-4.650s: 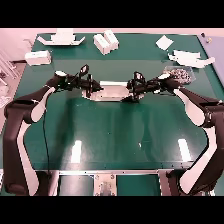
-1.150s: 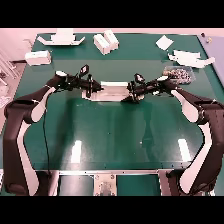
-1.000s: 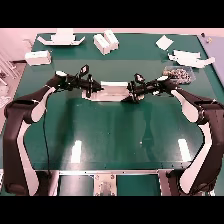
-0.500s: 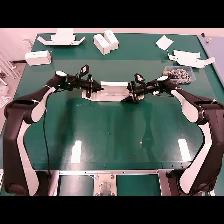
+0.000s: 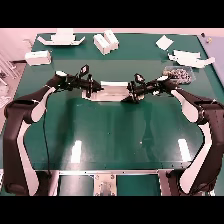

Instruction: Fold the box and place the chain.

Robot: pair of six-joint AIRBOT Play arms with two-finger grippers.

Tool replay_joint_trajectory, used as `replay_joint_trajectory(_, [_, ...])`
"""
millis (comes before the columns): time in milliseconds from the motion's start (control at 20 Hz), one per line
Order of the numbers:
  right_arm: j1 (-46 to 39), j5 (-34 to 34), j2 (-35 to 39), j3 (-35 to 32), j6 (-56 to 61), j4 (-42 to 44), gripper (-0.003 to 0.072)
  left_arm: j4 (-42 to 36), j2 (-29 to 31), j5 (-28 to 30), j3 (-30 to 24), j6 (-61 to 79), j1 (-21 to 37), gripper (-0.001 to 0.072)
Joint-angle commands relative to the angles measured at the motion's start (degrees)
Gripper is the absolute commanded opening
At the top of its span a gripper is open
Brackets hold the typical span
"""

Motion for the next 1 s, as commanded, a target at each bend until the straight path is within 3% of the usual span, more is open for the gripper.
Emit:
replay_joint_trajectory(0, [0.0,0.0,0.0,0.0,0.0,0.0,0.0527,0.0,0.0,-0.2,0.1,0.0,0.1,0.0019])
replay_joint_trajectory(550, [0.0,0.0,0.0,0.0,0.0,0.0,0.0528,-3.7,0.0,-0.1,0.1,0.0,0.1,0.0037])
replay_joint_trajectory(600, [0.0,0.0,0.0,0.0,0.0,0.0,0.0527,-4.9,0.0,-0.5,0.1,-0.2,0.1,0.0277])
replay_joint_trajectory(650, [0.0,0.0,0.0,0.0,0.0,0.0,0.0527,-6.3,0.0,-1.8,0.1,0.0,0.1,0.0411])
replay_joint_trajectory(700, [0.0,0.0,0.0,0.0,0.0,0.0,0.0527,-7.4,0.0,-2.7,0.1,0.0,0.1,0.0448])
replay_joint_trajectory(950, [0.0,0.0,0.0,0.0,0.0,0.0,0.0528,-11.5,0.5,-5.6,0.1,0.0,0.1,0.045])
